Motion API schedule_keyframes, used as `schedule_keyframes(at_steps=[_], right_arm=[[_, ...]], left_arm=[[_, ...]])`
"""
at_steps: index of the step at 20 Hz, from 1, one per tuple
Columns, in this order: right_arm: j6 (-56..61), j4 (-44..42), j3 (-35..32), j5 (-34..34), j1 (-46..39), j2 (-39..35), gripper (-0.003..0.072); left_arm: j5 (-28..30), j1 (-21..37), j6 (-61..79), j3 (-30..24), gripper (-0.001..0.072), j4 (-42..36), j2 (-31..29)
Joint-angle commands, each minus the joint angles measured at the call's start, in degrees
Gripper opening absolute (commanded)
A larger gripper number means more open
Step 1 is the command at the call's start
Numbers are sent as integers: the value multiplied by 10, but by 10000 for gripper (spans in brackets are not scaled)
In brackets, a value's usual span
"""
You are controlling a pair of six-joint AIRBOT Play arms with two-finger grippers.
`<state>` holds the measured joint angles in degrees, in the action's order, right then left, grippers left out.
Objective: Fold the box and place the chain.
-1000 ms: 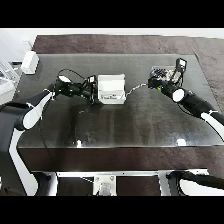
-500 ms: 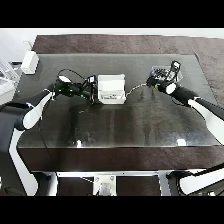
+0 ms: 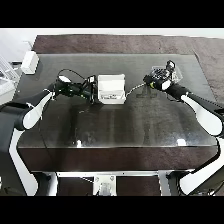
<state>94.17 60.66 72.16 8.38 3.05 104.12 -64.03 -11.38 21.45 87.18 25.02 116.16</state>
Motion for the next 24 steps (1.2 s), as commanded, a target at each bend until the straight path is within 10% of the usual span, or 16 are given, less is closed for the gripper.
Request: schedule_keyframes(at_steps=[1,14,24], right_arm=[[-3,-5,6,-13,0,0,12],[-3,93,6,-10,106,-314,11],[-3,155,6,-10,235,-399,11]], left_arm=[[0,1,0,0,408,0,0],[0,1,0,0,408,0,0],[0,1,0,0,408,0,0]])
